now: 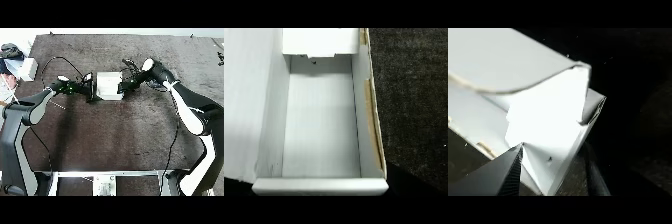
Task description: Fold the box and place the chain.
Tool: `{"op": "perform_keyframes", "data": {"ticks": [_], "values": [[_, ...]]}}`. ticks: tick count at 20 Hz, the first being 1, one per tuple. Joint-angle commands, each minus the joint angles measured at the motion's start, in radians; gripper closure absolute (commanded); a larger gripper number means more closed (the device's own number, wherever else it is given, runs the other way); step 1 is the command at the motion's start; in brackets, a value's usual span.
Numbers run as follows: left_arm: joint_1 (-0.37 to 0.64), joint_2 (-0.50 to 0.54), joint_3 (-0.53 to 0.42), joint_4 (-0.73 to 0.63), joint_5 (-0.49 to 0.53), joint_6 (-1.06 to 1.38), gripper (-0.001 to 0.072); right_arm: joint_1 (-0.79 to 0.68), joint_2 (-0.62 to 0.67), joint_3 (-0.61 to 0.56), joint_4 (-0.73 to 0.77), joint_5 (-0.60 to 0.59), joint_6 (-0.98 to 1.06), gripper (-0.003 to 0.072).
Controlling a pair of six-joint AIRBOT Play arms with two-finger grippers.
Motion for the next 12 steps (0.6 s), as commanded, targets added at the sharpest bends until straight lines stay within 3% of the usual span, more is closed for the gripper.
{"op": "perform_keyframes", "data": {"ticks": [1, 8, 12], "values": [[0.000, 0.000, 0.000, 0.000, 0.000, 0.000, 0.0357, 0.035, -0.002, 0.002, -0.103, -0.031, 0.078, 0.0264], [0.000, 0.000, 0.000, 0.000, 0.000, 0.000, 0.0357, 0.135, -0.070, 0.140, -0.400, 0.038, 0.262, 0.0265], [0.000, 0.000, 0.000, 0.000, 0.000, 0.000, 0.0357, 0.154, -0.070, 0.144, -0.447, 0.011, 0.362, 0.0266]]}}
